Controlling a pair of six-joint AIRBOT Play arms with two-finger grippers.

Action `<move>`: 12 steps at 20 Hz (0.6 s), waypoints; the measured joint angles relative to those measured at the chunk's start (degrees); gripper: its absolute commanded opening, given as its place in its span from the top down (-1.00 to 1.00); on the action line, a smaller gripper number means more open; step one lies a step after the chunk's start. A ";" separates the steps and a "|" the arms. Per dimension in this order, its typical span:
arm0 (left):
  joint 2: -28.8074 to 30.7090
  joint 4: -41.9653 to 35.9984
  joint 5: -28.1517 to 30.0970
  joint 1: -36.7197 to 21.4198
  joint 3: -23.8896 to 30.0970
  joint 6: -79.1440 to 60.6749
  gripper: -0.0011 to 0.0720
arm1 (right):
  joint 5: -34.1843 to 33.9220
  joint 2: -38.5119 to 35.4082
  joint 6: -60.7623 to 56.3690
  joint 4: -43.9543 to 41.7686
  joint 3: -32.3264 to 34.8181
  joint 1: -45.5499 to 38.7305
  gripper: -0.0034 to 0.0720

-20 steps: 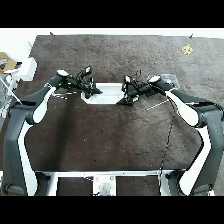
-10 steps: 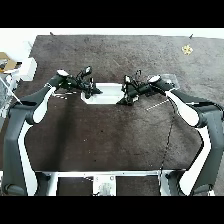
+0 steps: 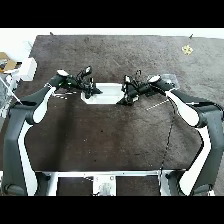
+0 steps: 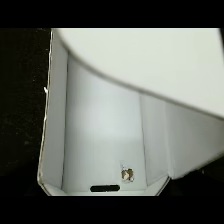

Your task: Fold the box and place the chain.

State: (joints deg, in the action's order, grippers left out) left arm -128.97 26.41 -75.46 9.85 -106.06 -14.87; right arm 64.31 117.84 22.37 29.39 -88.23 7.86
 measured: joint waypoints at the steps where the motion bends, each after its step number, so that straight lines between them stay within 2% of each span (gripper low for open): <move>1: 0.00 -0.09 0.00 0.00 0.00 0.02 0.94 | -0.02 0.00 -0.02 0.00 0.00 0.00 0.26; 3: -0.02 -0.44 -0.02 -0.02 0.04 0.00 0.94 | -0.04 0.00 -0.02 0.00 0.00 0.00 0.26; 4: -0.02 -0.50 -0.02 -0.02 0.07 0.00 0.80 | -0.07 0.00 -0.02 0.00 0.00 0.00 0.26; 5: -0.02 0.76 0.81 0.04 0.07 -0.07 -0.10 | -0.81 0.02 -0.09 -0.04 0.00 0.00 0.26; 6: -0.46 0.44 1.62 -0.11 0.22 -0.04 -0.31 | -1.11 0.02 -0.04 -0.17 0.02 -0.04 0.26; 7: -0.17 0.94 0.09 -0.04 0.17 0.00 -0.15 | -1.07 0.07 -0.22 -0.33 0.00 -0.11 0.26; 12: 0.96 -2.84 -4.15 -0.98 -0.42 0.87 -0.14 | -0.76 0.04 -0.09 -0.17 0.00 -0.09 0.26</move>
State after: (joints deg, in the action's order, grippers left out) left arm -128.01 23.57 -79.61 8.86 -106.48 -14.00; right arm 63.55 117.89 22.28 29.21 -88.23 7.77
